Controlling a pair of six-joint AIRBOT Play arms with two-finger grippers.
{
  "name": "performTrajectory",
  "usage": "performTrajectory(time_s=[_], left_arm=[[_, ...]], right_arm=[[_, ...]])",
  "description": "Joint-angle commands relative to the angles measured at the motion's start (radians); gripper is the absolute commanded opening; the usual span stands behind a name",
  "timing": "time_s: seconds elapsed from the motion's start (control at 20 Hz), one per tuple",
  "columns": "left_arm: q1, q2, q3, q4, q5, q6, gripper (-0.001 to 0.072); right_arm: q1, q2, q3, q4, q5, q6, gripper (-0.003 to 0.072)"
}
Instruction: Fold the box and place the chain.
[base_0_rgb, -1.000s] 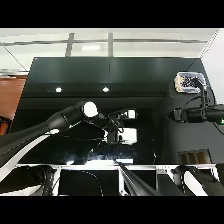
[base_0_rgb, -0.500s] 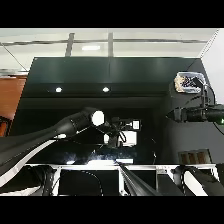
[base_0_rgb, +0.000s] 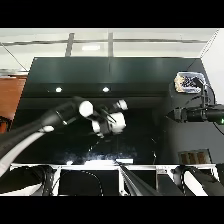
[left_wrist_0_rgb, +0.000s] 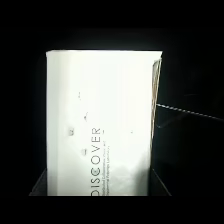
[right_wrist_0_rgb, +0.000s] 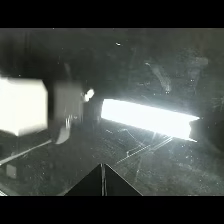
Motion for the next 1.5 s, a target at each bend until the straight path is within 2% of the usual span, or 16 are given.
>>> performTrajectory(time_s=[0.0,0.1,0.2,0.3,0.4,0.65,0.85,0.9,0.95,1.05,1.15,1.2,1.25,1.3,1.35,1.45], left_arm=[[0.298,0.028,0.01,0.119,0.019,-0.15,0.0229],[0.507,0.02,0.031,0.118,0.092,-0.214,0.0236],[0.689,-0.028,0.102,0.118,0.11,-0.28,0.0317],[0.816,-0.126,0.227,0.118,0.072,-0.321,0.0317],[0.891,-0.249,0.381,0.119,0.027,-0.351,0.0317],[0.96,-0.511,0.732,0.119,0.012,-0.38,0.0316],[0.951,-0.658,0.895,0.139,-0.021,-0.379,0.0327],[0.946,-0.674,0.914,0.168,-0.037,-0.385,0.057],[0.94,-0.676,0.928,0.174,-0.04,-0.42,0.072],[0.935,-0.666,1.012,0.174,-0.113,-0.46,0.072],[0.933,-0.644,1.126,0.17,-0.251,-0.502,0.0719],[0.933,-0.616,1.148,0.17,-0.304,-0.534,0.0715],[0.933,-0.574,1.146,0.171,-0.354,-0.583,0.0643],[0.934,-0.533,1.133,0.171,-0.414,-0.636,0.0376],[0.934,-0.494,1.115,0.167,-0.492,-0.662,0.0025],[0.923,-0.407,1.038,0.158,-0.629,-0.676,0.0024]], right_arm=[[0.0,0.001,0.0,0.0,0.0,0.023,0.0009],[0.002,0.001,0.0,0.001,0.0,0.035,0.0009],[0.002,0.001,0.0,0.013,0.0,0.039,0.0009],[0.002,0.001,0.0,0.035,-0.002,0.039,0.0009],[0.002,0.001,0.0,0.046,-0.007,0.044,0.0009],[0.002,0.001,0.0,0.08,-0.007,0.081,0.0009],[0.004,0.0,0.0,0.091,-0.053,0.082,0.0008],[0.004,0.001,0.0,0.091,-0.057,0.082,0.0009],[0.004,0.001,0.0,0.092,-0.054,0.084,0.0008],[0.004,0.001,0.0,0.11,-0.048,0.084,0.0009],[0.004,0.001,0.001,0.127,-0.048,0.083,0.0009],[0.004,0.001,0.002,0.139,-0.048,0.083,0.0008],[0.004,0.001,0.011,0.14,-0.041,0.083,0.0008],[0.004,0.001,0.027,0.139,-0.023,0.083,0.0009],[0.004,0.003,0.048,0.131,0.007,0.082,0.0009],[0.004,0.016,0.09,0.108,0.079,0.083,0.0009]])
